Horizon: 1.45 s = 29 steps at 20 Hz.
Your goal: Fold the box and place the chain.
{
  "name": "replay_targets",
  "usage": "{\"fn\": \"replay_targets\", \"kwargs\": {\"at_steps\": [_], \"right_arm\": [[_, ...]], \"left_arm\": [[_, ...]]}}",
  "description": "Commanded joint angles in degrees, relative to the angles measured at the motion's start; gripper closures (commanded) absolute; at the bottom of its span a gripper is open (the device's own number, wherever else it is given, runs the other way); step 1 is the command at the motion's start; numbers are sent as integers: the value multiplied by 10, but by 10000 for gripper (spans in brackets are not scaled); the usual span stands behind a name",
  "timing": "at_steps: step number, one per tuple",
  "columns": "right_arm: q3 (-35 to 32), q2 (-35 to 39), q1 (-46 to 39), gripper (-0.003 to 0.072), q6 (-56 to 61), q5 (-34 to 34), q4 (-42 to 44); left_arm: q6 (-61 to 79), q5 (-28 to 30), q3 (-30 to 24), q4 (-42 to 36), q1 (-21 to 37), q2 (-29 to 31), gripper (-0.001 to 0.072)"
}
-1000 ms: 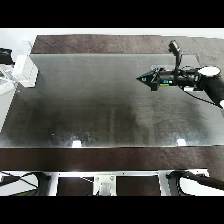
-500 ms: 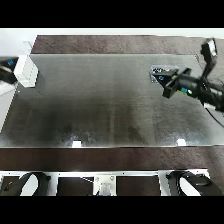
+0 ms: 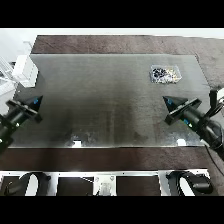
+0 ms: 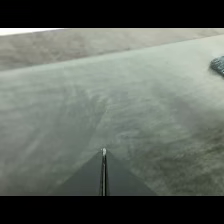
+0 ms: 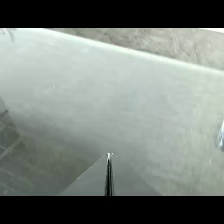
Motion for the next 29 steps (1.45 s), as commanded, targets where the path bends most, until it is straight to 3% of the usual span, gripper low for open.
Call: {"fn": "replay_targets", "kwargs": {"at_steps": [1,6,29], "right_arm": [[-65,45,0,682,1,-14,0],[-94,47,0,680,1,-14,-1],[-118,47,0,679,44,7,6]], "left_arm": [[2,81,-85,-19,0,70,696],[-15,102,-121,-19,0,96,697],[-31,97,-121,-19,0,96,689]]}}
